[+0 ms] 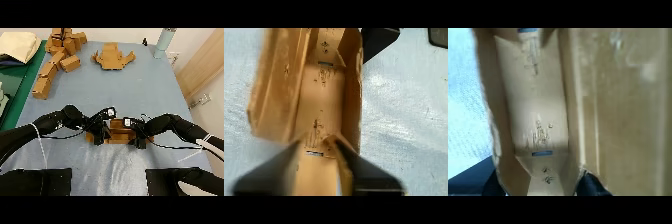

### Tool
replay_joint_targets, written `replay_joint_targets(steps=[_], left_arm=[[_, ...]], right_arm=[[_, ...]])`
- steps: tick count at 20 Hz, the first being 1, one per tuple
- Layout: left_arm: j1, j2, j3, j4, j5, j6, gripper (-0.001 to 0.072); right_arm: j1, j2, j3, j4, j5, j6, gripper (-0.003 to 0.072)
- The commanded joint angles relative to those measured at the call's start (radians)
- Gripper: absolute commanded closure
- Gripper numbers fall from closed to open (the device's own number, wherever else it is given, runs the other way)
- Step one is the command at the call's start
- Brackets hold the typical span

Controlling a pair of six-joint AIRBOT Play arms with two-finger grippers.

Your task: Fold the box.

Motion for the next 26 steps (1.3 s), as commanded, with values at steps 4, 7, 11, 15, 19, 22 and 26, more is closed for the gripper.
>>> replay_joint_targets(steps=[4,7,11,15,19,22,26], left_arm=[[0.0,-0.001,0.0,-0.007,-0.013,-0.007,0.0196],[0.0,0.0,0.0,-0.009,-0.038,-0.007,0.0198],[0.001,0.027,0.005,0.104,-0.064,-0.164,0.0698],[0.053,0.174,0.039,0.502,-0.117,-0.702,0.0699],[0.213,0.334,0.039,0.624,-0.201,-1.081,0.0699],[0.357,0.346,0.029,0.623,-0.391,-1.273,0.0698],[0.404,0.341,-0.073,0.501,-0.422,-1.344,0.0698]], right_arm=[[0.001,0.0,0.0,0.0,0.0,0.0,0.0185],[0.001,0.0,0.0,0.0,0.0,0.0,0.0185],[0.001,0.0,0.0,0.0,0.0,0.0,0.0185],[0.001,0.0,0.0,0.0,0.0,0.0,0.0185],[0.001,0.0,0.0,0.0,0.0,0.0,0.0185],[0.001,0.0,0.0,0.0,0.0,0.0,0.0186],[0.001,0.0,0.0,0.0,0.0,0.0,0.0185]])
